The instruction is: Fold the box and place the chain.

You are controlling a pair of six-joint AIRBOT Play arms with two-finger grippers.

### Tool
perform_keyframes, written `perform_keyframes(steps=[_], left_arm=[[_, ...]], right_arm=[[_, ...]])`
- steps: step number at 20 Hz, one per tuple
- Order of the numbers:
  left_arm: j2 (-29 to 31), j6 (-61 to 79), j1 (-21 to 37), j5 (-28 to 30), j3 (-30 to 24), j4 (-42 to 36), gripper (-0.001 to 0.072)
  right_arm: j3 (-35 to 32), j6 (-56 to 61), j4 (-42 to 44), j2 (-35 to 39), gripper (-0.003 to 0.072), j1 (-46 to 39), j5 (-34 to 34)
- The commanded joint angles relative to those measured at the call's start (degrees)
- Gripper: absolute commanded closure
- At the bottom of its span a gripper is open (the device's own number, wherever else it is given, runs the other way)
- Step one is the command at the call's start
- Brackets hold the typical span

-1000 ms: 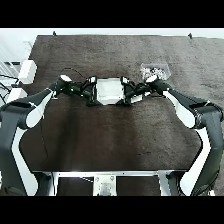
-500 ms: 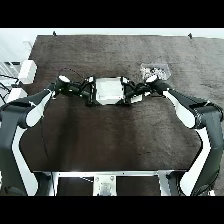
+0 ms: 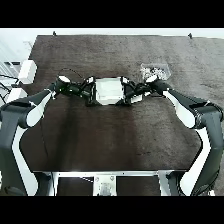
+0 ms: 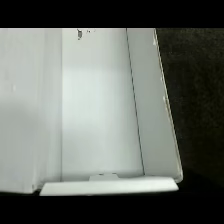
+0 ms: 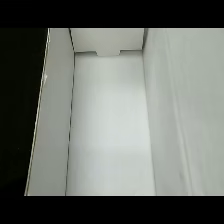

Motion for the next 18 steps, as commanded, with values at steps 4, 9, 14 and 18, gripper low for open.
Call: perform_keyframes(steps=[4, 9, 14, 18], left_arm=[[-0.17, 0.26, 0.00, 0.26, 0.00, 0.15, 0.0241], [-0.17, 1.27, 0.00, 0.48, 0.00, 0.52, 0.0426], [-0.17, 1.25, 0.00, 0.50, 0.00, 0.50, 0.0425], [-0.17, 1.25, 0.00, 0.50, 0.00, 0.44, 0.0425]], right_arm=[[-0.02, 0.00, 0.02, 0.00, 0.0051, -0.02, 0.00], [-0.02, 0.00, 0.02, 0.00, 0.0051, -0.02, 0.00], [-0.02, 0.00, 0.02, 0.00, 0.0051, -0.02, 0.00], [-0.02, 0.00, 0.02, 0.00, 0.0052, -0.02, 0.00]])
